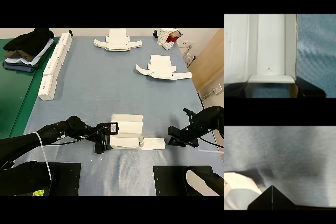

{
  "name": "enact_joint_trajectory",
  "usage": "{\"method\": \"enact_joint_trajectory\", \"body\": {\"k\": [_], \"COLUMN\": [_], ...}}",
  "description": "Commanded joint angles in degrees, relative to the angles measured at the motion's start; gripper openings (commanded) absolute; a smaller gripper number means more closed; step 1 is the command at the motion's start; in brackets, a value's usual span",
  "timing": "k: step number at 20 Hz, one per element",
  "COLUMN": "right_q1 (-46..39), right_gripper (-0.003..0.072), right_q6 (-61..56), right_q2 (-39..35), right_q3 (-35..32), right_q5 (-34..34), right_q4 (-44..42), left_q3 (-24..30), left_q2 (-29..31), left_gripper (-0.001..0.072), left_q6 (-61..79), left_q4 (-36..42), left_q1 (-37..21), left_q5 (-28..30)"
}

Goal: Fold the box.

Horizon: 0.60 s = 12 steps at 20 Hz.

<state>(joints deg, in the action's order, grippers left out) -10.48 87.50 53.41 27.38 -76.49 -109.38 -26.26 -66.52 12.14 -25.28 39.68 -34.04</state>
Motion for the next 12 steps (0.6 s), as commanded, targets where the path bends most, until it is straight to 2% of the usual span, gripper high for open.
{"method": "enact_joint_trajectory", "body": {"k": [1, 8, 12], "right_q1": [-2.4, -2.2, -1.6], "right_gripper": [0.0, 0.0, 0.0], "right_q6": [2.6, 9.8, 12.7], "right_q2": [3.0, 3.0, 3.0], "right_q3": [-2.7, -6.8, -6.9], "right_q5": [2.2, 2.2, 0.8], "right_q4": [-5.3, -16.8, -20.1], "left_q3": [0.0, 0.0, 0.0], "left_q2": [0.0, 0.0, 0.0], "left_gripper": [0.0466, 0.0466, 0.0466], "left_q6": [0.0, 0.0, 0.0], "left_q4": [0.0, 0.0, 0.0], "left_q1": [0.0, 0.0, 0.0], "left_q5": [0.0, 0.0, 0.0]}}
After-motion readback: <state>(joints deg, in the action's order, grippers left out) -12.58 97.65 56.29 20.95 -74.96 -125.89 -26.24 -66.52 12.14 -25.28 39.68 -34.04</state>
